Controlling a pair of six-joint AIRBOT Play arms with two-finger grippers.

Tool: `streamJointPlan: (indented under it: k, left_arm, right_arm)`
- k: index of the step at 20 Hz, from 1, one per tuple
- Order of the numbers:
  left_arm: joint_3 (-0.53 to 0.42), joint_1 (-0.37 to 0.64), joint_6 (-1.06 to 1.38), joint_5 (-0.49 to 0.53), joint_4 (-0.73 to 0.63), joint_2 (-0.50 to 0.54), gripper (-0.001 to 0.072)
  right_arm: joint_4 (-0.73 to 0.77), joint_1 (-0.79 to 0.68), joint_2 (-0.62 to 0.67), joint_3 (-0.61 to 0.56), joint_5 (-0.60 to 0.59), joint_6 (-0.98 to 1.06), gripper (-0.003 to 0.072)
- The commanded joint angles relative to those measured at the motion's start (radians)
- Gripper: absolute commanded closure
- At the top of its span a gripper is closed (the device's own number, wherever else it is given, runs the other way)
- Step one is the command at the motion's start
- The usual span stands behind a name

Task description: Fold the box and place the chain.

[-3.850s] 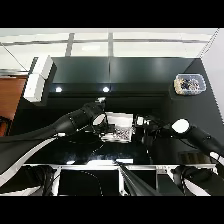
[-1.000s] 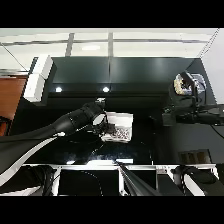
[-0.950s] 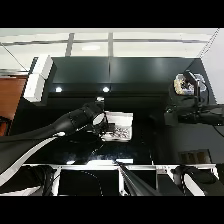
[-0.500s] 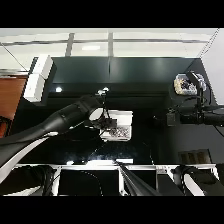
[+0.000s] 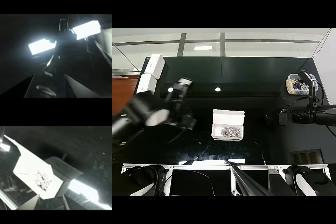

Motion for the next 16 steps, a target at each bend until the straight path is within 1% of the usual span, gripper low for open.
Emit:
streamJointPlan:
  k: [1, 3, 5, 6, 7, 8, 11, 13, 16]
  left_arm:
    - [-0.170, 0.243, 0.253, 0.216, -0.195, 0.137, 0.0264]
    - [-0.270, 0.393, 0.505, 0.330, -0.499, 0.134, 0.0263]
    - [-0.364, 0.507, 0.780, 0.397, -0.814, 0.109, 0.0263]
    - [-0.399, 0.541, 0.949, 0.389, -0.958, 0.087, 0.0213]
    - [-0.423, 0.550, 1.088, 0.377, -1.050, 0.062, -0.0011]
    - [-0.435, 0.543, 1.209, 0.373, -1.088, 0.033, 0.0005]
    - [-0.435, 0.473, 1.449, 0.378, -1.033, -0.026, 0.0005]
    - [-0.433, 0.424, 1.595, 0.407, -1.006, -0.038, 0.0005]
    - [-0.430, 0.350, 1.839, 0.492, -1.007, -0.045, 0.0005]
  right_arm:
    - [0.001, -0.001, 0.001, 0.000, -0.002, 0.000, 0.0330]
    - [0.000, -0.001, 0.000, 0.000, -0.002, 0.000, 0.0330]
    - [0.001, -0.001, 0.000, 0.000, -0.002, 0.000, 0.0331]
    - [0.000, -0.001, 0.001, 0.000, -0.002, 0.000, 0.0330]
    - [0.000, -0.001, 0.000, 0.000, -0.002, 0.000, 0.0330]
    - [0.001, -0.001, 0.000, 0.000, -0.002, 0.000, 0.0331]
    - [0.000, -0.001, 0.000, 0.000, -0.002, 0.000, 0.0331]
    - [0.000, -0.001, 0.001, 0.000, -0.001, 0.001, 0.0330]
    - [0.000, -0.001, 0.000, 0.000, -0.002, 0.001, 0.0331]
